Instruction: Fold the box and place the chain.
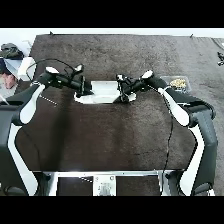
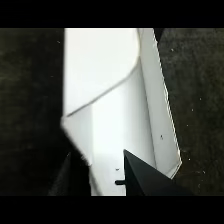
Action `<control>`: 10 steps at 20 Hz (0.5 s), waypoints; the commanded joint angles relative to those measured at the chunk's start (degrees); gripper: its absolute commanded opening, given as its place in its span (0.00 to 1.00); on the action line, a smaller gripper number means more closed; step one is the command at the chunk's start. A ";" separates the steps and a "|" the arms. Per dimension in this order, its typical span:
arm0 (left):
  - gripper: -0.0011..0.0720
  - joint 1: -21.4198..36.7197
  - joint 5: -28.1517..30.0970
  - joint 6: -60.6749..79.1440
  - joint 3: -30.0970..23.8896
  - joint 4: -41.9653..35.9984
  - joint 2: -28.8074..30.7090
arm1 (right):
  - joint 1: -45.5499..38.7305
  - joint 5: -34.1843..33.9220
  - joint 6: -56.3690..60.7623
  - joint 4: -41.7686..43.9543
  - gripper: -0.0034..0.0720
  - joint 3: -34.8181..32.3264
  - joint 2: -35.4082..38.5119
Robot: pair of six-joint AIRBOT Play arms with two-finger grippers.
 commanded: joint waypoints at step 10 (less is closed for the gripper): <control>0.02 5.62 -10.62 -6.49 2.32 0.94 8.37 | -0.02 0.07 0.00 0.00 0.41 0.00 -0.02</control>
